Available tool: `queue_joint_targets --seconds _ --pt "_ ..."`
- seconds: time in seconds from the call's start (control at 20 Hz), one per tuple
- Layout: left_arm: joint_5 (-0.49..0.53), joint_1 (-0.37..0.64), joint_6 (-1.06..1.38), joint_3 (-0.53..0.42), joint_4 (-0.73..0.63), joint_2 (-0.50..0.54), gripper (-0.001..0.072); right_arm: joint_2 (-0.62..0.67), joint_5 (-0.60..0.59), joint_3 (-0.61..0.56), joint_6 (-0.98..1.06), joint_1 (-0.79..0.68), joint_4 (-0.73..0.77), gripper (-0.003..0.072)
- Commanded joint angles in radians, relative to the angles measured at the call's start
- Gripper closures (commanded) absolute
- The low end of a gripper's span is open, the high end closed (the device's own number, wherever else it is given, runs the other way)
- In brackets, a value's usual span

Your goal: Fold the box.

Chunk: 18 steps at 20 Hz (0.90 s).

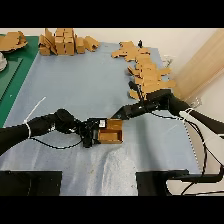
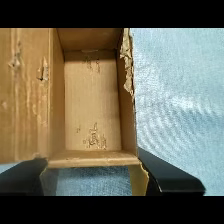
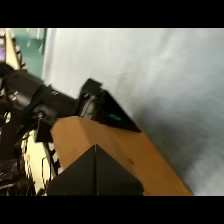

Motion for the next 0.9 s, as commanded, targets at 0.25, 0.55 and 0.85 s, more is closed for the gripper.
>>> queue_joint_targets --seconds 0.25,0.55,0.85 --pt "0.0 0.0 0.0 0.001 0.0 0.0 0.0184 0.151 0.088 -0.132 -0.179 0.111 -0.017 0.0683" --pt "0.0 0.0 0.0 0.001 0.0 0.0 0.0184 0.293 0.427 -0.28 -0.235 0.235 -0.098 0.0681" --pt "0.001 0.0 0.0 0.001 0.0 0.0 0.0184 0.345 0.632 -0.276 -0.37 0.344 -0.162 0.0681"
